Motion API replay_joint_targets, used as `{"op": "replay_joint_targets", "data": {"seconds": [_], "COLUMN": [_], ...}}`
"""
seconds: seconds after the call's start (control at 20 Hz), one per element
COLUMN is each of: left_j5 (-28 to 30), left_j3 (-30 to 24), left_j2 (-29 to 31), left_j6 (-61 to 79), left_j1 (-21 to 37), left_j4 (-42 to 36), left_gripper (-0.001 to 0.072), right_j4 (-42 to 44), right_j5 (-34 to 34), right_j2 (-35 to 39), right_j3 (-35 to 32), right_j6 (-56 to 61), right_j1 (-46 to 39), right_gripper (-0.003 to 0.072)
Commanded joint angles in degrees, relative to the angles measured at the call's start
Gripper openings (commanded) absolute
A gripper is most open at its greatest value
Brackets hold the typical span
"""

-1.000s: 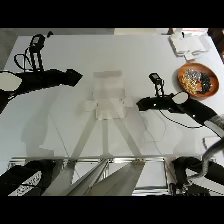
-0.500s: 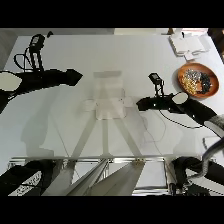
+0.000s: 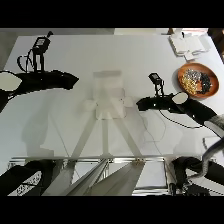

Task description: Fold the box and place the chain.

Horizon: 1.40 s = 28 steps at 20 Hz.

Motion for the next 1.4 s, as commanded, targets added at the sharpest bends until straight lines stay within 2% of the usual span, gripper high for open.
{"op": "replay_joint_targets", "data": {"seconds": [0.0,0.15,0.3,0.4,0.55,0.7,1.35], "left_j5": [-3.6,-14.8,-23.4,-26.5,-27.7,-28.2,-29.2], "left_j3": [0.9,7.4,17.5,23.4,29.4,30.0,30.0], "left_j2": [-3.4,-12.8,-24.9,-31.6,-38.9,-41.6,-43.8], "left_j6": [10.7,17.5,25.9,28.8,30.4,32.7,39.5], "left_j1": [0.8,1.0,1.6,2.0,1.9,1.9,-2.3], "left_j4": [0.3,-2.0,-8.0,-12.3,-13.7,-16.1,-16.0], "left_gripper": [0.0442,0.0499,0.0647,0.0655,0.0655,0.0654,0.0629], "right_j4": [0.0,0.0,0.0,0.0,0.0,0.0,0.0], "right_j5": [0.0,0.0,0.0,0.0,0.0,0.0,0.0], "right_j2": [0.0,0.0,0.0,0.0,0.0,0.0,0.0], "right_j3": [0.0,0.0,0.0,0.0,0.0,0.0,0.0], "right_j6": [0.0,0.0,0.0,0.0,0.0,0.0,0.0], "right_j1": [0.1,0.1,0.1,0.1,0.1,0.1,0.1], "right_gripper": [0.0011,0.0011,0.0011,0.0011,0.0011,0.0011,0.0011]}}
